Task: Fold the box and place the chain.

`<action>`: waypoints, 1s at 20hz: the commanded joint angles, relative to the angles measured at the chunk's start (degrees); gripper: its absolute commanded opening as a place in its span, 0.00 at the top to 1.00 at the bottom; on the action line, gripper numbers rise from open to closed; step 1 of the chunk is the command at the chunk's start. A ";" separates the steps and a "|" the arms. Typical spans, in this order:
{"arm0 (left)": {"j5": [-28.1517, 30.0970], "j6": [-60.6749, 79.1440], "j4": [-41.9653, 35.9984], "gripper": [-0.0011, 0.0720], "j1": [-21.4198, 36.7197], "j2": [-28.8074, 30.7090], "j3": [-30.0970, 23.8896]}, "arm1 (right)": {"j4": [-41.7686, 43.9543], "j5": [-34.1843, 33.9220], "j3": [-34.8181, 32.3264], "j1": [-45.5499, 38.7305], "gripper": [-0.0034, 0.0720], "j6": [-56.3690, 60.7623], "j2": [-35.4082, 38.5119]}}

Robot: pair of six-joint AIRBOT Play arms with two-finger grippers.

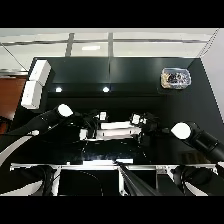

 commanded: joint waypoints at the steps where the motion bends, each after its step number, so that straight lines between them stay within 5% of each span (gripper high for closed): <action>1: -0.02 0.11 0.02 0.94 0.00 0.02 -0.02 | 6.23 -0.83 0.28 -0.92 0.14 -4.68 -1.49; 14: 0.02 0.11 0.04 0.94 0.00 0.02 -0.02 | 21.92 8.20 -0.15 -7.50 0.13 -34.03 -11.63; 20: 0.20 0.11 0.04 0.94 0.00 0.02 -0.02 | 19.82 7.28 -0.24 -7.37 0.14 -33.79 -15.85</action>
